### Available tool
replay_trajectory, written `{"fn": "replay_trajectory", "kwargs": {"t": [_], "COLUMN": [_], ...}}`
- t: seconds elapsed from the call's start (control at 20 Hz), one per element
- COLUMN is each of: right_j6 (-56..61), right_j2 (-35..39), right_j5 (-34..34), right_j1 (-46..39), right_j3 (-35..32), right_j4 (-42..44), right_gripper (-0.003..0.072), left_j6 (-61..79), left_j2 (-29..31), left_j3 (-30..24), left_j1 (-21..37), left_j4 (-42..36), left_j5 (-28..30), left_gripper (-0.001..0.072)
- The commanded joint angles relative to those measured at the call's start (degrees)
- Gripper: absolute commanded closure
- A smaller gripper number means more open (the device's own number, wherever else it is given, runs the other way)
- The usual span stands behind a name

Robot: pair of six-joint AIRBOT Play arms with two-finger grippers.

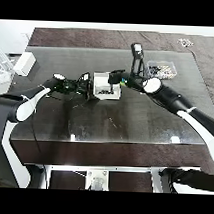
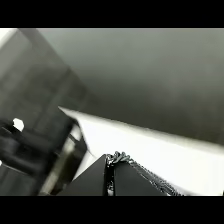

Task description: Fold the box and place the chain.

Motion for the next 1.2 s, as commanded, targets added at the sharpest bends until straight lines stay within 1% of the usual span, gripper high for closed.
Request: {"fn": "replay_trajectory", "kwargs": {"t": [0.0, 0.05, 0.1, 0.15, 0.25, 0.5, 0.55, 0.6, 0.65, 0.75, 0.85, 0.9, 1.0, 1.15], "right_j6": [0.61, 0.04, -1.62, -1.77, -2.49, -14.80, -16.70, -19.89, -23.08, -26.82, -33.86, -37.70, -40.33, -42.56], "right_j2": [-6.05, -6.49, -6.43, -6.25, -4.68, 4.13, 5.60, 6.82, 7.41, 6.62, 3.93, 1.86, -3.02, -11.89], "right_j5": [1.42, 3.82, 6.86, 9.07, 9.64, 8.98, 8.63, 8.98, 9.62, 15.43, 24.76, 30.75, 40.92, 50.71], "right_j1": [0.04, -0.11, -0.39, -0.70, -1.16, -4.98, -6.23, -7.87, -9.81, -15.04, -20.00, -22.23, -25.59, -28.20], "right_j3": [-0.48, -0.42, -0.28, 0.11, 0.63, 3.48, 3.78, 3.98, 4.33, 7.04, 11.54, 14.51, 20.70, 29.03], "right_j4": [0.61, 0.52, 0.39, 0.39, 0.37, -0.63, -1.01, -1.44, -1.36, -1.01, 2.75, 5.33, 8.02, 11.54], "right_gripper": [0.0682, 0.0502, 0.0032, -0.0023, -0.0022, -0.0021, 0.0025, 0.0317, 0.0403, 0.0404, 0.0415, 0.0416, 0.0417, 0.0423], "left_j6": [0.00, 0.00, 0.00, 0.00, 0.00, 0.00, 0.02, 0.02, 0.00, 0.00, 0.02, 0.00, 0.00, 0.02], "left_j2": [0.02, 0.02, 0.02, 0.02, 0.02, 0.02, 0.02, 0.02, 0.02, 0.02, 0.02, 0.02, 0.02, 0.02], "left_j3": [0.04, 0.04, 0.04, 0.04, 0.04, 0.04, 0.04, 0.04, 0.04, 0.04, 0.04, 0.04, 0.04, 0.04], "left_j1": [0.04, 0.04, 0.04, 0.04, 0.04, 0.04, 0.04, 0.04, 0.04, 0.04, 0.04, 0.04, 0.04, 0.04], "left_j4": [0.02, 0.02, 0.00, 0.02, 0.02, 0.02, 0.00, 0.00, 0.00, 0.00, 0.02, 0.00, 0.02, 0.02], "left_j5": [0.00, 0.00, 0.00, 0.02, -0.04, -0.02, -0.02, -0.02, -0.02, -0.02, 0.00, 0.00, 0.00, -0.02], "left_gripper": [0.0185, 0.0185, 0.0186, 0.0185, 0.0185, 0.0186, 0.0186, 0.0185, 0.0185, 0.0185, 0.0185, 0.0186, 0.0185, 0.0186]}}
